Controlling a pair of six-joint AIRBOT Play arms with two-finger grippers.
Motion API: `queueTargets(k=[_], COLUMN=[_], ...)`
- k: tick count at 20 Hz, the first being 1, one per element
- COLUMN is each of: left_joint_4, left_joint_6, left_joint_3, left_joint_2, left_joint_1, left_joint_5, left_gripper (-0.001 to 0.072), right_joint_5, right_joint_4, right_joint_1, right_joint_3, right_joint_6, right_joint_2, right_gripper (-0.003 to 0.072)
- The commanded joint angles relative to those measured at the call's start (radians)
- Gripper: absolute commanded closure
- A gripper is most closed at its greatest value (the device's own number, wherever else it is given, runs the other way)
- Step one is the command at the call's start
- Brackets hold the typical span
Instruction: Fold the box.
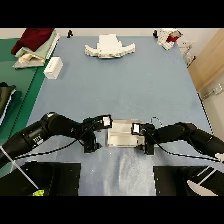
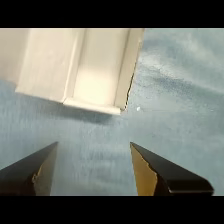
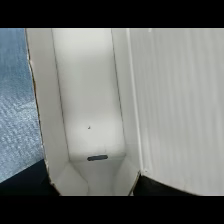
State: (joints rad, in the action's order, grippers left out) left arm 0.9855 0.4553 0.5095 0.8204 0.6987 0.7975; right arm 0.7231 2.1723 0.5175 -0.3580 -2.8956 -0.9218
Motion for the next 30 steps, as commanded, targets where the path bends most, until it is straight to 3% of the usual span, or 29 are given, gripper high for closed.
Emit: queueTargets(k=[1, 5, 7, 20, 25, 30], left_joint_4=[-0.189, -0.407, -0.449, -0.455, -0.590, -0.593], left_joint_6=[-0.362, -0.570, -0.587, -0.573, -0.740, -0.772], left_joint_3=[-0.099, -0.117, -0.117, -0.117, -0.114, -0.101], left_joint_2=[0.020, 0.084, 0.104, 0.127, 0.215, 0.261], left_joint_1=[-0.015, -0.015, -0.015, -0.060, -0.056, -0.056], left_joint_5=[-0.135, -0.182, -0.222, -0.175, -0.192, -0.192], left_gripper=[0.0015, 0.0014, 0.0015, 0.0014, 0.0015, 0.0015], right_joint_5=[0.000, 0.000, 0.000, 0.000, 0.000, 0.000], right_joint_4=[0.000, 0.000, 0.000, 0.000, 0.000, 0.000], right_joint_1=[-0.001, -0.001, -0.001, -0.001, -0.001, -0.001], right_joint_3=[0.000, 0.000, 0.000, 0.000, 0.000, 0.000], right_joint_6=[0.000, 0.000, 0.000, 0.000, 0.000, 0.000], right_joint_2=[0.001, 0.000, 0.000, 0.001, 0.000, 0.001], right_gripper=[0.0154, 0.0154, 0.0154, 0.0154, 0.0154, 0.0154])
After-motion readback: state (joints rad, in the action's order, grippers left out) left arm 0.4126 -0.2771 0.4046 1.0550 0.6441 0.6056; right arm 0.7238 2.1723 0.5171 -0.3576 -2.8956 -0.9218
